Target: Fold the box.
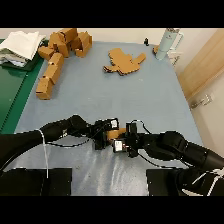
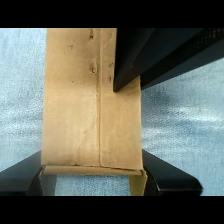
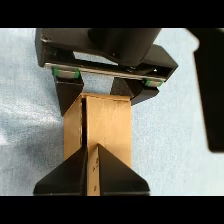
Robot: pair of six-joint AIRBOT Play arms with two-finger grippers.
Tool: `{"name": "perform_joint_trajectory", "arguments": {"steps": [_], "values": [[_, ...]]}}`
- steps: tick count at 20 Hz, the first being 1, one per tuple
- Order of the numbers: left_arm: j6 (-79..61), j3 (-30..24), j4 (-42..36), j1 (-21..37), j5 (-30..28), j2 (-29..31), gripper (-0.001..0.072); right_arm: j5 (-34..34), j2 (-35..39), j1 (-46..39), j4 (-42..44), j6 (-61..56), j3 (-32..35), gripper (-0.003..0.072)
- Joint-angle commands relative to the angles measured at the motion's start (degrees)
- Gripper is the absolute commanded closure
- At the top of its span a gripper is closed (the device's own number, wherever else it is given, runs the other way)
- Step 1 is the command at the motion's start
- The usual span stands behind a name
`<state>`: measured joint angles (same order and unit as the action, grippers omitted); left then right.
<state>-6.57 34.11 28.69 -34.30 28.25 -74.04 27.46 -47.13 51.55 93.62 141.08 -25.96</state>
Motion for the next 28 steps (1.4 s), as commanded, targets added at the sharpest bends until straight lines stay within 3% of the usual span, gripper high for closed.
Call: {"name": "perform_joint_trajectory", "arguments": {"steps": [1,7,8,9,12,13,14,16,17,20,21,28], "values": [[-0.04,0.07,0.04,0.00,-0.02,-0.02,0.0175,0.02,0.07,-0.02,-0.17,-0.02,-0.04,0.0600],[-0.04,0.07,0.04,0.00,-0.02,-0.02,0.0175,0.33,0.57,-0.02,0.33,-0.04,-0.24,0.0583],[-0.07,0.07,0.04,0.00,-0.02,-0.02,0.0175,0.57,0.66,-0.02,0.74,-0.04,-0.37,0.0477],[-0.04,0.07,0.04,0.00,-0.02,-0.02,0.0175,0.57,0.66,-0.02,1.01,-0.04,-0.39,0.0298],[-0.07,0.07,0.04,0.00,-0.02,-0.02,0.0175,0.90,0.66,0.00,1.79,-0.02,-0.39,0.0305],[-0.07,0.07,0.04,0.00,-0.02,-0.02,0.0175,0.94,0.79,0.00,1.81,-0.02,-0.48,0.0328],[-0.07,0.07,0.04,0.00,-0.02,-0.02,0.0175,1.20,1.03,0.00,2.05,-0.02,-0.79,0.0412],[-0.07,0.07,0.04,0.00,0.00,-0.02,0.0175,1.70,1.73,0.57,2.82,-0.02,-1.84,0.0439],[-0.04,0.07,0.04,0.00,-0.02,-0.02,0.0175,1.68,1.86,0.74,2.82,-0.02,-2.14,0.0523],[-0.04,0.07,0.04,0.00,-0.02,-0.02,0.0175,1.60,0.83,0.68,2.75,-0.11,-2.16,0.0561],[-0.07,0.07,0.04,0.00,-0.02,-0.02,0.0175,1.68,0.17,0.68,2.36,-0.13,-2.16,0.0657],[-0.07,0.07,0.04,0.00,0.00,-0.02,0.0175,4.70,0.20,0.72,2.73,-0.24,-2.16,0.0671]]}}
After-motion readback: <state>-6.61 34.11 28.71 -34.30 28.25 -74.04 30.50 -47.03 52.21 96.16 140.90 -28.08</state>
